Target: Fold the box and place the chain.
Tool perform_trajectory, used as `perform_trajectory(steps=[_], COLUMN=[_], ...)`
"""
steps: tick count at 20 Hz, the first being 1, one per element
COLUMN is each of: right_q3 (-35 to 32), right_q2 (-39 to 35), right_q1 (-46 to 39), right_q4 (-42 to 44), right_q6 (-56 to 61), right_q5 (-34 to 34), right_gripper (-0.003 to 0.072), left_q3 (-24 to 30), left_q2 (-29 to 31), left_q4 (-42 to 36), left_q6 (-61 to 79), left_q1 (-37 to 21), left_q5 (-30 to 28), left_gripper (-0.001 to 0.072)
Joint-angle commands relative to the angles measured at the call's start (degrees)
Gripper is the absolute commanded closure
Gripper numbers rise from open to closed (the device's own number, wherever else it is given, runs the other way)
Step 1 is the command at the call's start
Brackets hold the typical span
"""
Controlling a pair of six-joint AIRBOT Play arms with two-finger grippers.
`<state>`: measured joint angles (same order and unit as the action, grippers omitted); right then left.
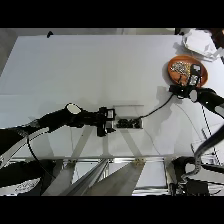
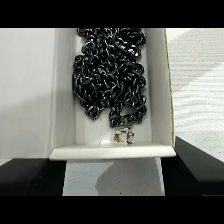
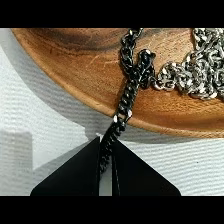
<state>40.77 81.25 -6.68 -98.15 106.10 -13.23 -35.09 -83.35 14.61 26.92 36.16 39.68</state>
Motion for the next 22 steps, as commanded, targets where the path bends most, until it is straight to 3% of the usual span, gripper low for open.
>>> perform_trajectory(steps=[1,4,7,10,13,22], right_q3=[0.02,0.02,0.02,0.0,-0.02,-0.02], right_q2=[0.66,-1.07,-8.0,-18.51,-27.85,-45.7], right_q1=[0.07,0.07,0.26,2.97,7.5,26.29], right_q4=[0.04,0.02,0.07,1.01,3.1,8.72], right_q6=[-0.07,-0.76,-5.29,-12.85,-13.66,-13.6], right_q5=[0.83,-2.71,-8.79,-21.16,-29.59,-41.27], right_gripper=[0.0675,0.0675,0.0676,0.0677,0.0677,0.0675], left_q3=[-0.04,-0.04,-0.04,-0.04,-0.04,-0.04], left_q2=[-0.02,-0.02,-0.02,-0.02,-0.02,-0.02], left_q4=[0.02,0.02,0.02,0.02,0.02,0.02], left_q6=[0.02,0.02,0.02,0.02,0.02,0.02], left_q1=[0.0,0.0,0.0,0.0,0.0,0.0], left_q5=[0.0,0.0,0.02,0.02,0.0,0.02], left_gripper=[0.0623,0.0623,0.0623,0.0623,0.0623,0.0623])
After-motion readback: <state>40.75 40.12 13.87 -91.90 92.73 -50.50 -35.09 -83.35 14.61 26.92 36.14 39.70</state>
